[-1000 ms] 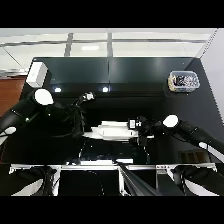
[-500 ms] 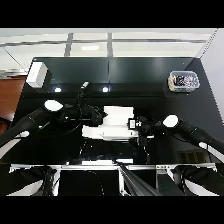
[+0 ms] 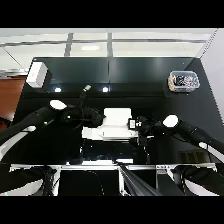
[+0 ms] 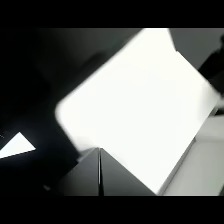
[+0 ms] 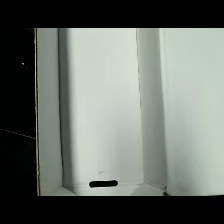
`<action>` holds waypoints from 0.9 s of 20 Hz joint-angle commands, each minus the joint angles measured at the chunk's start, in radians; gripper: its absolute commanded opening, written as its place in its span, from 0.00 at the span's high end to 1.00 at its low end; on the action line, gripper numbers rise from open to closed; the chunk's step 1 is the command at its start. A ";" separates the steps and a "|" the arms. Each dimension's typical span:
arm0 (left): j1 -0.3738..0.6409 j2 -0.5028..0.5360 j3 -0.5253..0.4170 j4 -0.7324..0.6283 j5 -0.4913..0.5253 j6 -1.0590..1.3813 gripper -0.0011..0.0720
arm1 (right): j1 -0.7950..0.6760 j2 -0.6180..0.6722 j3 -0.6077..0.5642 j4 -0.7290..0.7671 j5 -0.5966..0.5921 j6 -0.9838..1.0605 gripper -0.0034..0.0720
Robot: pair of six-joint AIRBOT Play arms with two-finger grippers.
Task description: Fold the box and place the chain.
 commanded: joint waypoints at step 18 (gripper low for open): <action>0.176 0.342 -0.011 0.505 -0.263 0.391 0.95 | 0.000 -0.001 0.000 0.001 0.000 0.001 0.71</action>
